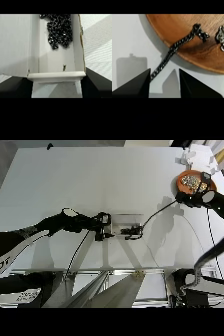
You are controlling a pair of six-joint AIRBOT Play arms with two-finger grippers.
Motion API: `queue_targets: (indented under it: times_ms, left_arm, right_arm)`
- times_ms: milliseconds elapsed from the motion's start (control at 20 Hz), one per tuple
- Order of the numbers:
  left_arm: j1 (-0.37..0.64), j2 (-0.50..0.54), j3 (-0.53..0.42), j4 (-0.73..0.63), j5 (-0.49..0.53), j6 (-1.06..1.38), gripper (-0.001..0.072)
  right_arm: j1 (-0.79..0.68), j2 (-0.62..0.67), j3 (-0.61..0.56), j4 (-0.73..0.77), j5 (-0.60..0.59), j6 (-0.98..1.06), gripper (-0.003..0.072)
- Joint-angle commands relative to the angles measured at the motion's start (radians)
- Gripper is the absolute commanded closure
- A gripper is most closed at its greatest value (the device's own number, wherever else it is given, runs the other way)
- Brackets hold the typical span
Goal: Fold the box and place the chain.
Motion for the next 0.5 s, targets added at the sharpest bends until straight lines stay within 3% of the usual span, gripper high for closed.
queue_targets:
  times_ms: [0,100,150,200,450]
  left_arm:
    - [0.000,0.000,0.000,0.000,0.000,0.000,0.0500]
    - [0.000,0.000,0.000,0.000,0.000,0.000,0.0500]
    - [0.000,0.000,0.000,0.000,0.000,0.000,0.0500]
    - [0.000,0.000,0.000,0.000,0.000,0.000,0.0500]
    - [0.000,0.000,0.000,0.000,0.000,0.000,0.0500]
  right_arm:
    - [-0.002,-0.036,0.003,0.008,-0.130,0.009,0.0447]
    - [0.001,-0.051,0.003,0.012,-0.127,0.027,0.0542]
    - [0.004,-0.053,0.003,0.012,-0.111,0.031,0.0639]
    - [0.008,-0.051,0.003,0.012,-0.096,0.031,0.0672]
    - [0.051,0.060,0.003,0.011,-0.003,0.021,0.0672]
